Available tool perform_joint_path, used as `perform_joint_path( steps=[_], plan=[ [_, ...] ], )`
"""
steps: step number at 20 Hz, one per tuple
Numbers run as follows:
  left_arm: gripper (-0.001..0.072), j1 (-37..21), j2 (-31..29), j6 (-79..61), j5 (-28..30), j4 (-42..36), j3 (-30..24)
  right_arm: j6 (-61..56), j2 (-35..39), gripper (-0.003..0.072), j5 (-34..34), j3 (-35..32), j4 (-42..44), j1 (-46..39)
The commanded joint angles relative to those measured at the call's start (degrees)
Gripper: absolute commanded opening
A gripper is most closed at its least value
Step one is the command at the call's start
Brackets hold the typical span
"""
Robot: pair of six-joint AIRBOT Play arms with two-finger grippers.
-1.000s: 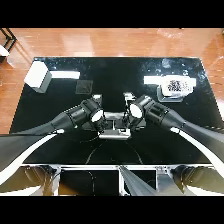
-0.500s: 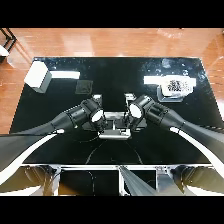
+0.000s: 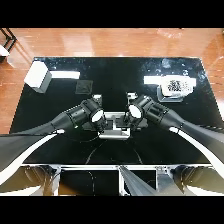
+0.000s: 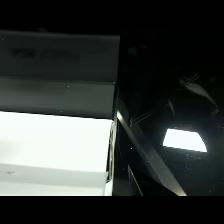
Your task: Fold the box and place the chain.
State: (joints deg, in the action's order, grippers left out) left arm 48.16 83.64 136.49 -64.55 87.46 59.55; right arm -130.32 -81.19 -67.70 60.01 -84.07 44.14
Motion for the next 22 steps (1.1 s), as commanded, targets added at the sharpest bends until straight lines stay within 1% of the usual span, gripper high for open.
perform_joint_path(
  steps=[1, 13, 15, 22],
  plan=[
    [0.0019, 0.0, 0.0, 0.0, 0.0, 0.2, 0.0, -1.3, -0.7, 0.0353, 0.3, 0.0, -0.3, 0.0],
    [0.0019, 0.0, 0.0, 0.0, 0.9, 0.3, 0.0, -2.0, -3.0, 0.0351, 0.2, 0.0, 0.0, -0.2],
    [0.0019, 0.0, 0.0, 0.0, 0.9, 0.3, 0.0, -1.9, -3.0, 0.0226, 0.2, 0.0, 0.0, -0.1],
    [0.0019, 0.0, 0.0, 0.0, 1.0, 0.3, 0.0, -1.9, -3.7, 0.0224, 0.3, 0.0, 0.1, -0.2]
  ],
)
